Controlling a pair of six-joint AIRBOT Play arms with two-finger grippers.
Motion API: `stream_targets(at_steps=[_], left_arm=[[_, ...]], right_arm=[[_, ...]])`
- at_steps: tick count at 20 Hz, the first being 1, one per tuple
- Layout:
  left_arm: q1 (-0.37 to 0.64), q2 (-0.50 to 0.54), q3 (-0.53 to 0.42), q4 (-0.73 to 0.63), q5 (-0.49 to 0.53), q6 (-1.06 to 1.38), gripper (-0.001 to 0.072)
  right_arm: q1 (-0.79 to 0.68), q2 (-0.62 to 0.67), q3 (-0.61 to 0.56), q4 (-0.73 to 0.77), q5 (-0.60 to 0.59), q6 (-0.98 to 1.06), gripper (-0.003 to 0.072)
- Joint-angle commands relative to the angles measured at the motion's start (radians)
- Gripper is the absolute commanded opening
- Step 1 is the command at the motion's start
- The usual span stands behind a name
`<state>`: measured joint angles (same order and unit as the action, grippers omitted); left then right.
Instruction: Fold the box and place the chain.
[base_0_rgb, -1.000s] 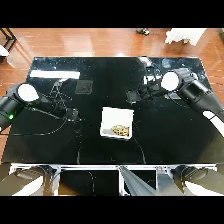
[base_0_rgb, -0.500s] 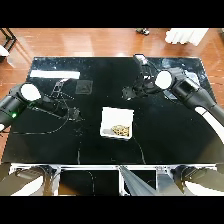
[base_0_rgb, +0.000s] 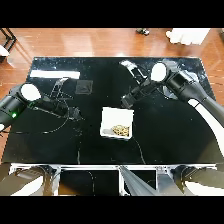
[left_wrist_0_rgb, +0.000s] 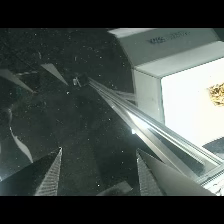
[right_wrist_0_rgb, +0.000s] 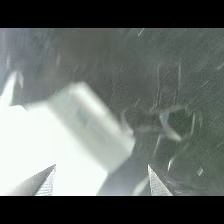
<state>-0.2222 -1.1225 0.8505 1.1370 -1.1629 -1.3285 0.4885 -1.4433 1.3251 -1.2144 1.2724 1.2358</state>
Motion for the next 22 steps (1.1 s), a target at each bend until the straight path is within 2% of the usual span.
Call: stream_targets(at_steps=[1, 4, 8, 15, 22], left_arm=[[0.001, 0.000, 0.000, -0.001, 0.000, -0.007, 0.0571], [0.001, 0.000, 0.000, -0.026, -0.018, -0.007, 0.0570], [0.001, 0.000, 0.000, -0.027, -0.026, -0.007, 0.0571], [0.001, 0.000, 0.000, -0.027, -0.027, -0.007, 0.0571], [0.001, 0.000, 0.000, -0.027, -0.027, -0.006, 0.0570]], right_arm=[[0.001, -0.004, 0.006, 0.080, 0.162, -0.144, 0.0703], [0.006, -0.004, 0.006, 0.174, 0.171, -0.188, 0.0703], [0.047, -0.004, 0.006, 0.190, 0.185, -0.243, 0.0703], [0.140, -0.004, 0.005, 0.035, 0.198, -0.264, 0.0703], [0.151, -0.004, 0.003, 0.026, 0.195, -0.260, 0.0704]])
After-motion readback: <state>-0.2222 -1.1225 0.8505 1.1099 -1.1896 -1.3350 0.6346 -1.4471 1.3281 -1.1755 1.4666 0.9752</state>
